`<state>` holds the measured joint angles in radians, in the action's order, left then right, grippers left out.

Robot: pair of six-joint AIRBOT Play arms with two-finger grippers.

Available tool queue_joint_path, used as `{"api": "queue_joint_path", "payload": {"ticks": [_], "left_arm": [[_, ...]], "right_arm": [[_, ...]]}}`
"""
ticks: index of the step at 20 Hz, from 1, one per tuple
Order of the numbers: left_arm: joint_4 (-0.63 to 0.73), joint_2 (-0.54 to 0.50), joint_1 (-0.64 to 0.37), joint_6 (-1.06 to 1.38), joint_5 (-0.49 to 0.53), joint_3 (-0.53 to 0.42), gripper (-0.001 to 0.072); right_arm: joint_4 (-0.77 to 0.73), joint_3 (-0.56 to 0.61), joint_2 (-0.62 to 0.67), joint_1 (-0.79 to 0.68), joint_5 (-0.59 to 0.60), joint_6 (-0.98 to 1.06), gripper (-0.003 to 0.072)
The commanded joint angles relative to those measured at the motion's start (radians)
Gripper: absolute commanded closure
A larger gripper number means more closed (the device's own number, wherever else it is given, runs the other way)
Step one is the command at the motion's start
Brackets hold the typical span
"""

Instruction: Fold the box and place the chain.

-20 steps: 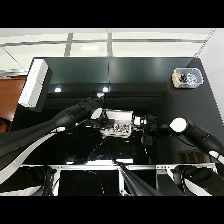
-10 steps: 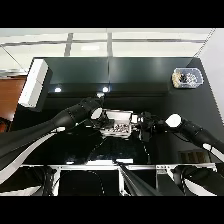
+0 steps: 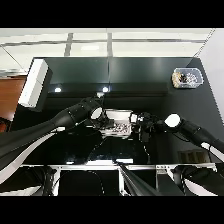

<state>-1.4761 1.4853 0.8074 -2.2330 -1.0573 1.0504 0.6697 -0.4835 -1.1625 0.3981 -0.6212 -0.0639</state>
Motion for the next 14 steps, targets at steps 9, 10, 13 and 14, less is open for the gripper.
{"api": "queue_joint_path", "payload": {"ticks": [9, 10, 13, 14], "left_arm": [[0.000, 0.000, -0.001, 0.000, 0.000, 0.000, 0.0679], [0.000, 0.000, -0.001, 0.000, 0.000, 0.000, 0.0679], [0.000, 0.000, -0.001, 0.000, 0.000, 0.000, 0.0678], [0.000, 0.000, -0.001, 0.000, 0.000, 0.000, 0.0678]], "right_arm": [[0.377, -0.119, 0.367, 0.001, -0.290, 0.823, 0.0681], [0.369, -0.171, 0.383, 0.001, -0.338, 0.867, 0.0680], [0.306, -0.332, 0.393, 0.001, -0.437, 0.959, 0.0680], [0.263, -0.376, 0.393, 0.001, -0.451, 0.974, 0.0681]]}}
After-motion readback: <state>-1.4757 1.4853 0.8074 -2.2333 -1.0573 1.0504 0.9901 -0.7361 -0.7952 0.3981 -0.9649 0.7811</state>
